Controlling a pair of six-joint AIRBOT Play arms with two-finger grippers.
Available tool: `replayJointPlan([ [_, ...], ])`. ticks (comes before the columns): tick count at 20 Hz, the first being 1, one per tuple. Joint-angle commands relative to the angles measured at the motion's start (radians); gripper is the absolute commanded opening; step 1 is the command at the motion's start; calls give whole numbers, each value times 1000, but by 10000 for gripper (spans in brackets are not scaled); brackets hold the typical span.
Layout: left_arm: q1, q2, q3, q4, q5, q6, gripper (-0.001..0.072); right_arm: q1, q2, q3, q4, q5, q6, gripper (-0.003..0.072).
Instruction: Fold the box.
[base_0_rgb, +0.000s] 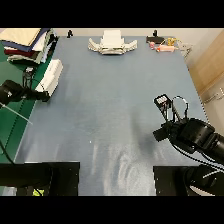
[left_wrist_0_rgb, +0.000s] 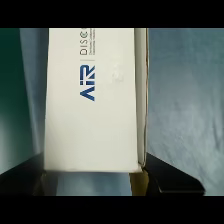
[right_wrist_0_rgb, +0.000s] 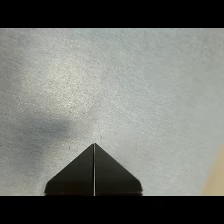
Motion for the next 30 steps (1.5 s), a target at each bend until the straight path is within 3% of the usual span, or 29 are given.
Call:
replayJointPlan([
  [1,-12,-213,217,-21,-8,5,462,0,-1,1,0,0,0,4],
  [5,-45,-398,451,-62,-16,8,462,0,-1,1,0,0,0,4],
  [8,-56,-522,623,-89,-93,2,462,0,-1,1,0,0,0,5],
  [10,-58,-571,686,-90,-140,0,462,0,-1,1,0,0,0,5],
  [26,-58,-578,690,-89,-106,0,474,0,-1,1,0,0,0,4],
  [27,-58,-578,690,-88,-108,0,640,0,-1,1,0,0,0,4],
  [28,-58,-578,690,-89,-108,-7,697,0,-1,1,0,0,0,5],
  [30,-56,-577,691,-89,-123,-8,697,0,-1,1,0,0,0,5],
])
